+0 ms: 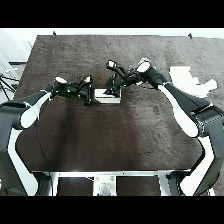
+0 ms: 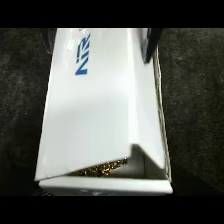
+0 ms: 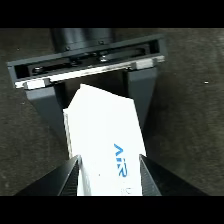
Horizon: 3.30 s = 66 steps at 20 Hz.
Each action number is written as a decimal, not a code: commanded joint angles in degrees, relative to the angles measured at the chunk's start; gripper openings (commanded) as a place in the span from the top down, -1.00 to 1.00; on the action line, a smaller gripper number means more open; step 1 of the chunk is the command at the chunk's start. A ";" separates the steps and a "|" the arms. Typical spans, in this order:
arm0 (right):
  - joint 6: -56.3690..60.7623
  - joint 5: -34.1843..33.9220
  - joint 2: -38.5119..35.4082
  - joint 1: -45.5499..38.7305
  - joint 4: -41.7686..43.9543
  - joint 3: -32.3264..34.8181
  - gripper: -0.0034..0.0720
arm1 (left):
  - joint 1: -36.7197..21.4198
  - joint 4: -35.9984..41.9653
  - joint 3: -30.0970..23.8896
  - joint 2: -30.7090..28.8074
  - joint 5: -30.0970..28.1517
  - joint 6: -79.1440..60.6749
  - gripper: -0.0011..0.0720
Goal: Fold the box and place the chain.
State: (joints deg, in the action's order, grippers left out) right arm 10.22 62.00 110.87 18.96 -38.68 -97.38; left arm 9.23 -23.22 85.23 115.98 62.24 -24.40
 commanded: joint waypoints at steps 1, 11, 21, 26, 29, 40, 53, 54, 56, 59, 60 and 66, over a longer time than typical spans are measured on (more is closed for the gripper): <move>0.52 0.83 0.00 0.24 0.04 1.22 -0.17 | 0.00 0.13 0.02 -0.04 -0.24 0.11 -0.31; 0.68 0.07 -0.13 -0.13 0.39 3.58 -0.16 | 0.00 0.13 0.02 -0.04 -0.24 0.11 -0.31; 0.72 -0.07 -0.46 -0.48 0.55 -0.42 -0.17 | 0.00 0.13 0.02 -0.04 -0.24 0.11 -0.31; 0.72 -0.04 -0.35 -0.46 0.31 -0.33 -0.17 | 0.00 0.13 0.02 -0.04 -0.24 0.09 -0.31; 0.76 -0.07 0.17 -0.46 0.07 -0.22 -0.16 | 0.00 0.13 0.02 -0.04 -0.24 0.11 -0.31; 1.40 -0.04 0.28 0.66 0.11 3.48 -0.16 | 0.00 0.13 0.02 -0.04 -0.24 0.11 -0.31; 1.11 4.66 0.22 0.33 2.64 3.96 -0.30 | 0.00 0.13 0.02 -0.04 -0.26 0.09 -0.31; 1.14 4.74 0.22 0.13 2.67 3.96 -0.30 | 0.00 0.13 0.02 -0.04 -0.26 0.09 -0.31; 1.09 4.72 0.22 -0.50 2.67 3.96 -0.30 | 0.00 0.13 0.02 -0.04 -0.26 0.11 -0.31; 0.15 4.90 0.22 -1.46 4.94 3.93 -0.30 | 0.00 0.13 0.02 -0.04 -0.26 0.09 -0.31; -1.11 5.16 0.22 -1.99 7.26 3.93 -0.30 | 0.00 0.13 0.02 -0.04 -0.26 0.09 -0.31; -2.78 6.05 0.22 -4.17 14.25 3.96 -0.14 | 0.00 0.13 0.02 -0.04 -0.28 0.09 -0.31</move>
State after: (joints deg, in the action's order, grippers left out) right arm 8.25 67.53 111.13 15.66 -27.35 -93.38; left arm 9.19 -22.83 85.21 115.98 61.58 -24.12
